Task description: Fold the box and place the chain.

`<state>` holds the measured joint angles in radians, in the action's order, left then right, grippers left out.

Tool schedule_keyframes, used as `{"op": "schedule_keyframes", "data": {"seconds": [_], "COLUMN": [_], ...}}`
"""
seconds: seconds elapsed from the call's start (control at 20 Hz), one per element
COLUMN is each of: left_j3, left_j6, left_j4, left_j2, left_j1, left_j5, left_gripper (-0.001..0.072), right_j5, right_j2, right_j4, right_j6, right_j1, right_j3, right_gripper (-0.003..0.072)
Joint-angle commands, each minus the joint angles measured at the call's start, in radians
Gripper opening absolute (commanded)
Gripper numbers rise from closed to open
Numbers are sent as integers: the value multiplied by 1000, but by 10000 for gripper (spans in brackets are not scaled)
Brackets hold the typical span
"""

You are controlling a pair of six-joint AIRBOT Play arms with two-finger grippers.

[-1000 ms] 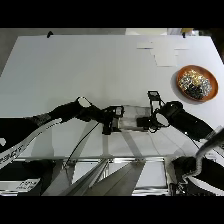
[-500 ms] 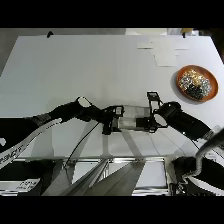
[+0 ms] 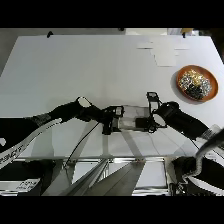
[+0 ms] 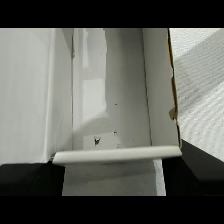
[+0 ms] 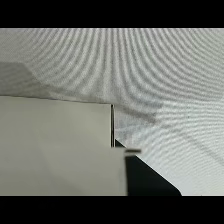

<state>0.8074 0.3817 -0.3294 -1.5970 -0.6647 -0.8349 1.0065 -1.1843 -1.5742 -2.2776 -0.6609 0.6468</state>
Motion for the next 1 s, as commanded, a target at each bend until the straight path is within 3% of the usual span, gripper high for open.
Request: {"op": "schedule_keyframes", "data": {"seconds": [0.0,0.1,0.2,0.3,0.4,0.6,0.65,0.8,0.95], "left_j3": [1,1,1,1,1,1,1,1,1], "left_j6": [-1,-1,-1,-1,-1,-1,-1,0,-1], "left_j4": [0,0,0,0,0,0,0,0,0], "left_j2": [1,1,1,1,1,1,0,1,1], "left_j1": [0,0,0,0,0,0,0,0,0], "left_j5": [1,0,1,1,0,0,0,0,0], "left_gripper": [135,135,135,135,135,135,135,135,135], "right_j5": [3,1,2,3,3,3,3,6,54], "right_j2": [-10,-10,-10,-10,-10,-10,-9,21,64], "right_j4": [-1,0,0,0,0,4,4,3,3], "right_j6": [-2,-3,-2,-2,3,43,57,89,147], "right_j1": [-1,-1,-1,-1,-1,-1,-1,-1,-1], "right_j3": [-1,-1,-1,-1,-1,-1,-1,-1,-1], "right_gripper": [69,176,173,164,18,19,32,244,297]}}
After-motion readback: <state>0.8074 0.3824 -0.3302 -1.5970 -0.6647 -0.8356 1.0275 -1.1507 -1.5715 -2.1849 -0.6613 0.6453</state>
